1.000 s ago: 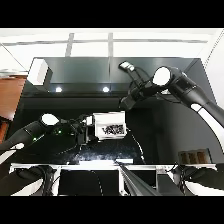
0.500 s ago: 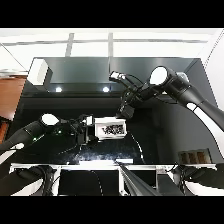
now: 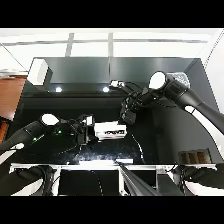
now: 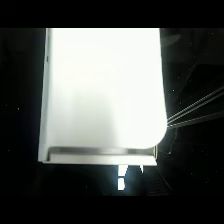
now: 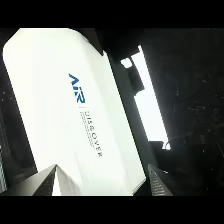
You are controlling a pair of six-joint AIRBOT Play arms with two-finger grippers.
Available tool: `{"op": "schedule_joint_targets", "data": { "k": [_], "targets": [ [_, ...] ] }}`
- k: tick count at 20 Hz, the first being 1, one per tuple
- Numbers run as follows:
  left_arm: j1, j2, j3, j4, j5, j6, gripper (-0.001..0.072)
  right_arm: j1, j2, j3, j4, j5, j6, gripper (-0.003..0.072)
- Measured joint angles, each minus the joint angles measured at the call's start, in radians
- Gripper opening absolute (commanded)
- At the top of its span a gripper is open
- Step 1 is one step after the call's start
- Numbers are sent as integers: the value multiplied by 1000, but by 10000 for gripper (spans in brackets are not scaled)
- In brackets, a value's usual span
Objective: Fold the box and place the chain.
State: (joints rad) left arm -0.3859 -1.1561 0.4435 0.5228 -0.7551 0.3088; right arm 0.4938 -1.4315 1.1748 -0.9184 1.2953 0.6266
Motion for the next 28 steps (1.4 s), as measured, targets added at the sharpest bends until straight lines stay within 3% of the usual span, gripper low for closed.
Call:
{"op": "schedule_joint_targets", "data": {
  "k": [1,2,3,6,7,8,18,19,22,28],
  "targets": [
    [0,0,0,0,0,0,533,0,0,-2,2,-1,-3,526],
    [0,0,0,0,0,0,533,0,0,-3,2,1,-5,396],
    [0,0,0,0,0,0,533,0,0,-4,2,3,-8,355],
    [0,0,0,0,0,0,533,8,0,-5,0,6,-11,353],
    [0,0,0,0,0,0,533,13,0,-5,-2,8,-12,278],
    [0,0,0,0,0,0,533,18,0,-6,-2,14,-14,254],
    [0,0,0,0,0,1,532,61,40,-6,-60,14,39,229],
    [0,0,0,0,0,1,533,68,42,-6,-72,13,49,156],
    [0,0,0,0,0,-1,533,97,46,-6,-109,4,66,123],
    [0,0,0,0,0,-1,533,135,47,-6,-160,-16,110,126]
  ]
}}
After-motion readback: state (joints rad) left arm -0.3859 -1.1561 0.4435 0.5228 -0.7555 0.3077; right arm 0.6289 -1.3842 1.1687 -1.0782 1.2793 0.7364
